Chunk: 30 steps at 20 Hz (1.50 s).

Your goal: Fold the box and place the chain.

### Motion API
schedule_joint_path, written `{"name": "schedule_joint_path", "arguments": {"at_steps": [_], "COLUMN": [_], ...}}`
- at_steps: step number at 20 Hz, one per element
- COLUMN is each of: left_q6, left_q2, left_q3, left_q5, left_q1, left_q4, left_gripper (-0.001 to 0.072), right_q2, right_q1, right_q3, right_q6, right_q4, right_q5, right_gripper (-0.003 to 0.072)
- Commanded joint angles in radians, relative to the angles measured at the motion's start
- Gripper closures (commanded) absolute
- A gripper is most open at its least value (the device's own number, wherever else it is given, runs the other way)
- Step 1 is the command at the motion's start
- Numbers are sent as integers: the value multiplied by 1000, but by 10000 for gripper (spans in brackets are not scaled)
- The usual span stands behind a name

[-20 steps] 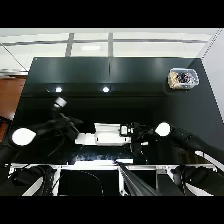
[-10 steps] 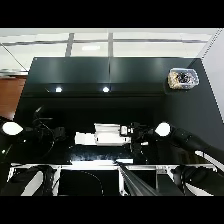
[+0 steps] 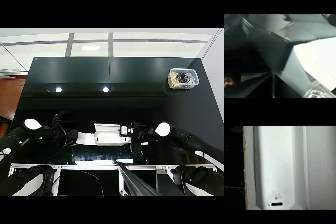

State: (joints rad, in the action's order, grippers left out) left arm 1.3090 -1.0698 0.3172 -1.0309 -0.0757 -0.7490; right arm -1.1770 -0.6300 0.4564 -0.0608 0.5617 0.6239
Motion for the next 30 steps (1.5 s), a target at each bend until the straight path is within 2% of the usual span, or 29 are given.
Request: {"name": "schedule_joint_path", "arguments": {"at_steps": [1, 2, 3, 5, 8, 13, 16, 22, 26, 30], "left_q6": [-4, -5, -27, -50, -49, -46, -47, 10, 172, 315], "left_q2": [-11, -10, -9, -8, -3, 29, 28, 28, 28, 28], "left_q3": [10, 23, 40, 81, 134, 166, 165, 166, 167, 167], "left_q5": [86, 76, 47, -23, -84, -83, -61, 142, 242, 312], "left_q1": [-87, -94, -94, -93, -93, -95, -150, -339, -476, -558], "left_q4": [21, 20, 20, 14, 14, 55, 96, 78, -68, -166], "left_gripper": [554, 448, 310, 0, 2, 2, 2, 8, 23, 23], "right_q2": [0, 0, 0, 0, 0, 0, 0, 0, 0, 0], "right_q1": [0, 0, 0, 0, 0, 0, 0, 0, 0, 0], "right_q3": [-1, -1, -1, -1, -1, -1, -1, -1, -1, -1], "right_q6": [0, 0, 0, 0, 0, 0, 0, 0, 0, 0], "right_q4": [0, 0, 0, 0, 0, 0, 0, 0, 0, 0], "right_q5": [0, 0, 1, 1, 1, 0, 0, 0, 0, 0], "right_gripper": [218, 217, 217, 218, 217, 217, 218, 218, 217, 217]}}
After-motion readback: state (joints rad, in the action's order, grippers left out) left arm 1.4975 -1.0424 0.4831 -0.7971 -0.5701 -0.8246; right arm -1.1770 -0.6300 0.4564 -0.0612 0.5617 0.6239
